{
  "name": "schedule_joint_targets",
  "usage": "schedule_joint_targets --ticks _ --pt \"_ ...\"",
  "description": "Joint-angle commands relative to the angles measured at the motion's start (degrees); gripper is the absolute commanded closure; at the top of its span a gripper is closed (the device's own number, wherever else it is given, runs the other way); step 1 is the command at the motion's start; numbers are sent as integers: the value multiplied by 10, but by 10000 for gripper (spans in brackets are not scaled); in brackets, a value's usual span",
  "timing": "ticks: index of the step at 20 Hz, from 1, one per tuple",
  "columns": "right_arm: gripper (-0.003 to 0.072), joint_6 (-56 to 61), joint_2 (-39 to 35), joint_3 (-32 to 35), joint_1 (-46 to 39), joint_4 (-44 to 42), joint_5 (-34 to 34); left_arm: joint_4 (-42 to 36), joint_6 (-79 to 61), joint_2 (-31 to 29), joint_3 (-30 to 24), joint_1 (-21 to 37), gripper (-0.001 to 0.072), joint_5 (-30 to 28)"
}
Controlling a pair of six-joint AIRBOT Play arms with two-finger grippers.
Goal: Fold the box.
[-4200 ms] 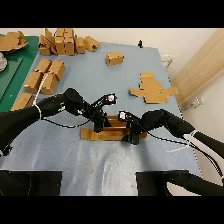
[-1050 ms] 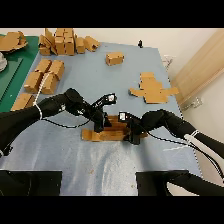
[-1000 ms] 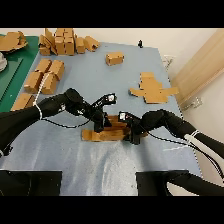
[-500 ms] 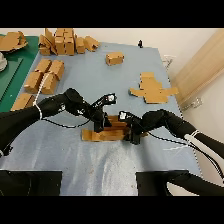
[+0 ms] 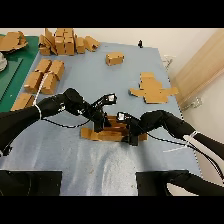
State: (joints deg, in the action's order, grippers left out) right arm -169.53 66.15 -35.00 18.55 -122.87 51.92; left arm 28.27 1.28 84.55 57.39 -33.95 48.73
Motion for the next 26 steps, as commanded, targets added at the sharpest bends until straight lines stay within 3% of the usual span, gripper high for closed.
schedule_joint_targets --ticks 1,6,8,16,17,18,19,22,26 --pt "162 -5 0 0 5 20 4 0 0 0 0 0 699 -8" --pt "175 -5 0 0 5 20 -5 0 0 0 0 0 699 -17" --pt "241 -5 0 0 4 21 -4 0 0 0 0 0 699 -18" --pt "233 -4 0 0 4 31 -9 1 44 0 0 1 698 3" --pt "233 -4 0 0 4 31 -9 2 46 0 0 1 630 8" --pt "233 -4 0 0 4 31 -9 2 48 0 0 1 243 9" --pt "233 -4 0 0 4 31 -9 2 66 0 0 1 82 9" --pt "233 -4 0 0 4 33 -9 14 106 -10 0 12 81 38" --pt "233 -4 0 0 4 42 -9 107 198 -52 0 38 86 115"
